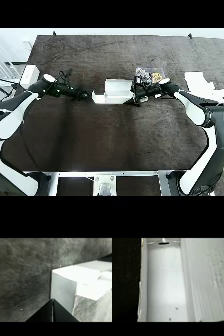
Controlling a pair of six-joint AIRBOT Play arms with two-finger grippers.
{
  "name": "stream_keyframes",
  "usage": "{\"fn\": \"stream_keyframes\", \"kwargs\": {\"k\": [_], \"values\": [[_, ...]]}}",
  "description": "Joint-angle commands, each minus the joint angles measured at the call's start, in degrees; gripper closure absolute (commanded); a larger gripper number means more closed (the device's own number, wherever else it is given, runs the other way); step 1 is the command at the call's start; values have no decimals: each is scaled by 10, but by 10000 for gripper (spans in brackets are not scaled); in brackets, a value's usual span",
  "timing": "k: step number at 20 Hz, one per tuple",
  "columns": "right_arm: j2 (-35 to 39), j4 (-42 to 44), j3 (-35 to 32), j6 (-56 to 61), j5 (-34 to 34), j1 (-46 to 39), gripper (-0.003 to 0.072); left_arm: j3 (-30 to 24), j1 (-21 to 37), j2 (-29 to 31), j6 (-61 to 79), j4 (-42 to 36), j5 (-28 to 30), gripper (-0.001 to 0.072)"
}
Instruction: Fold the box and place the chain.
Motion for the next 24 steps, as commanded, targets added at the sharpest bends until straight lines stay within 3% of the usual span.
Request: {"fn": "stream_keyframes", "kwargs": {"k": [1,8,14,24], "values": [[0,0,0,0,0,1,251,0,-18,-22,1,-17,-8,688],[0,0,0,0,0,1,251,0,-47,-36,20,-50,3,689],[0,0,0,0,0,1,251,15,-24,-24,35,-56,-23,688],[0,0,0,0,0,1,251,14,-10,-23,-2,22,3,688]]}}
